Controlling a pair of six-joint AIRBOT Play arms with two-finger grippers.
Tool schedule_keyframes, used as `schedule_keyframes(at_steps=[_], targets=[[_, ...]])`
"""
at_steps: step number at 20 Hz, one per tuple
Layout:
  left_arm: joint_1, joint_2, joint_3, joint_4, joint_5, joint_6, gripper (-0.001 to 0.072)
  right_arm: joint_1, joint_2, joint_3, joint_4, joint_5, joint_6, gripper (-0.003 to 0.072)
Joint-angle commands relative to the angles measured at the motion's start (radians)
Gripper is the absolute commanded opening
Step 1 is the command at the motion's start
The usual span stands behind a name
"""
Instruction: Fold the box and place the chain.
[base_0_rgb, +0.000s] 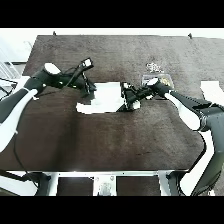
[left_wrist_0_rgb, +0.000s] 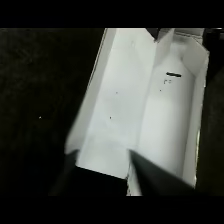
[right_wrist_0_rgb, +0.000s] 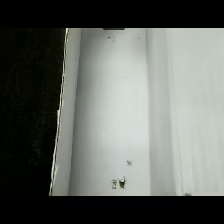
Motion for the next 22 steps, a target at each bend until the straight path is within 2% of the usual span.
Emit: schedule_keyframes(at_steps=[1,4,7,10,17,22], targets=[[0.025,0.053,0.001,0.104,-0.116,-0.025,0.0698,0.0,0.0,0.0,0.0,0.0,0.0,0.0463],[0.025,0.051,0.0,0.22,-0.158,-0.087,0.0715,0.0,0.0,0.0,0.0,0.0,0.0,0.0463],[0.025,0.046,-0.001,0.219,-0.185,-0.098,0.0715,0.0,0.0,0.0,0.0,0.0,0.0,0.0463],[0.025,0.044,-0.051,0.229,-0.195,-0.095,0.0715,0.0,0.0,0.0,0.0,0.0,0.0,0.0463],[0.025,0.043,-0.153,0.215,-0.013,-0.017,0.0715,0.0,0.0,0.0,0.0,0.0,0.0,0.0463],[0.025,0.016,-0.155,0.169,0.011,0.167,0.0714,0.0,0.0,0.0,0.0,0.0,0.0,0.0463]])
